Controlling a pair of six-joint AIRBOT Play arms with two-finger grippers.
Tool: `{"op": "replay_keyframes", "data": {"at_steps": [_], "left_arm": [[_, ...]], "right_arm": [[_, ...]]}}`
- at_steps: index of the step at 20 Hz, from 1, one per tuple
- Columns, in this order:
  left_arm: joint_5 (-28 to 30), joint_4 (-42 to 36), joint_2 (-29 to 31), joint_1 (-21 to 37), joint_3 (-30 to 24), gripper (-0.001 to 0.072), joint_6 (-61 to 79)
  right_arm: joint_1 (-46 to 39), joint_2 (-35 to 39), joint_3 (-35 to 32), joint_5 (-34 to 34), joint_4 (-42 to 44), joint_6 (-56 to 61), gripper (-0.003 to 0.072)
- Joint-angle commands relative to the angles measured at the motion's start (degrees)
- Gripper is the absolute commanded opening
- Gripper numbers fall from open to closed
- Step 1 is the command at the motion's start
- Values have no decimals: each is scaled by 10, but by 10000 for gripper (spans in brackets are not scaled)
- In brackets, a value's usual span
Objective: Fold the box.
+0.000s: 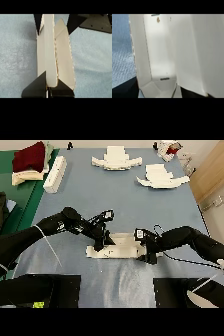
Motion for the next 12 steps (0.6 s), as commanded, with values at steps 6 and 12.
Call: {"op": "replay_keyframes", "data": {"at_steps": [6,12], "left_arm": [[2,0,0,0,0,12,0],[2,0,0,0,0,13,0]], "right_arm": [[5,-28,-4,23,-13,-6,656],[5,-36,-4,31,-16,-6,657]]}}
